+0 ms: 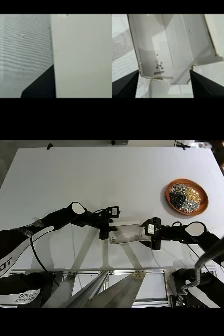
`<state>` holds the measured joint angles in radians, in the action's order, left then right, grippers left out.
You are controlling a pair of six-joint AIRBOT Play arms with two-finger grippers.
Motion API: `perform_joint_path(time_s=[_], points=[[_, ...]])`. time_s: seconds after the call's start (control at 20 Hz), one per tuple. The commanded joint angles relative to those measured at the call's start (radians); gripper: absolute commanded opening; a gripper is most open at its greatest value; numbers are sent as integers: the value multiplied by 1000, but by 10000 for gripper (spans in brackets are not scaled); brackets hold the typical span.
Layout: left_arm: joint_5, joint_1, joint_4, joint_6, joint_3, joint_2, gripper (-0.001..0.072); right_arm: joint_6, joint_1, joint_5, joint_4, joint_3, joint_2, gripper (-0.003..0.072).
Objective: Fold the box and place the chain.
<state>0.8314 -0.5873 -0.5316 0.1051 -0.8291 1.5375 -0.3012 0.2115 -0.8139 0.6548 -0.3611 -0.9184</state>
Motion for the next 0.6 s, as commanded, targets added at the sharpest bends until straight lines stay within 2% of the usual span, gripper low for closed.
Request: perform_joint_path(time_s=[0.0, 0.2, 0.55], points=[[0, 0, 0, 0, 0, 0, 12, -17, -2, -20, 1, -32, -23, 711], [0, 0, 0, 0, 0, 0, 12, -17, -2, -36, 8, -102, -88, 711], [0, 0, 0, 0, 0, 0, 12, 12, -33, -52, 50, -111, -120, 711]])
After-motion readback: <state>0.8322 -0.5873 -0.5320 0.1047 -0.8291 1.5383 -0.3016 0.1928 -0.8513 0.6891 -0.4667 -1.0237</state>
